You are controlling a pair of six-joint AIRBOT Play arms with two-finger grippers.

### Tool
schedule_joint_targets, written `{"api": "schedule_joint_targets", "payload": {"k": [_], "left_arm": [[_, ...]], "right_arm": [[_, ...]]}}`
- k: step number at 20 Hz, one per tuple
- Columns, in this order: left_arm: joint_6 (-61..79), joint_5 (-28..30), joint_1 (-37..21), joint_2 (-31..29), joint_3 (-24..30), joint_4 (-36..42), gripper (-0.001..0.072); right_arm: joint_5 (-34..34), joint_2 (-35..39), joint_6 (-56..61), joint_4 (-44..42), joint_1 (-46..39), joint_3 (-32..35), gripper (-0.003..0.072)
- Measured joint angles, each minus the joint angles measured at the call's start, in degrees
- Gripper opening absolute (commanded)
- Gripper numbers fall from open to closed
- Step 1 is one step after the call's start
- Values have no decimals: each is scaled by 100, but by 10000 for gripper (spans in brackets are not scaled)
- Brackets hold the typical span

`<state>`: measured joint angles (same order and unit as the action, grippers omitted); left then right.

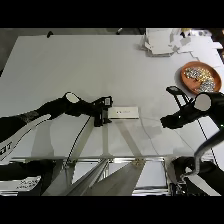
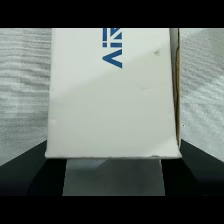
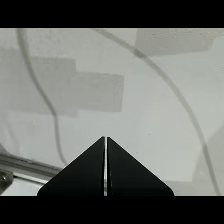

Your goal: Fold the box and place the chain.

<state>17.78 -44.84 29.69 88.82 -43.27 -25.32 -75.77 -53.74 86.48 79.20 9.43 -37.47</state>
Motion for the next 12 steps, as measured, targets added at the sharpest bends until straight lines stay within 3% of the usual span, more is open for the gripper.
{"api": "schedule_joint_targets", "payload": {"k": [4, 5, 6, 12], "left_arm": [[0, 0, 0, 0, 0, 2, 251], [-2, -7, 0, 0, 0, 0, 27], [-7, -24, 0, -9, 0, -4, 2], [-669, -103, -317, -686, 4, -577, 2]], "right_arm": [[-4, 0, 31, -9, 0, 2, 12], [-7, 0, 31, -11, 0, 2, 12], [-7, 0, 31, -13, 0, 0, 12], [-11, 0, 31, -13, 0, 2, 12]]}}
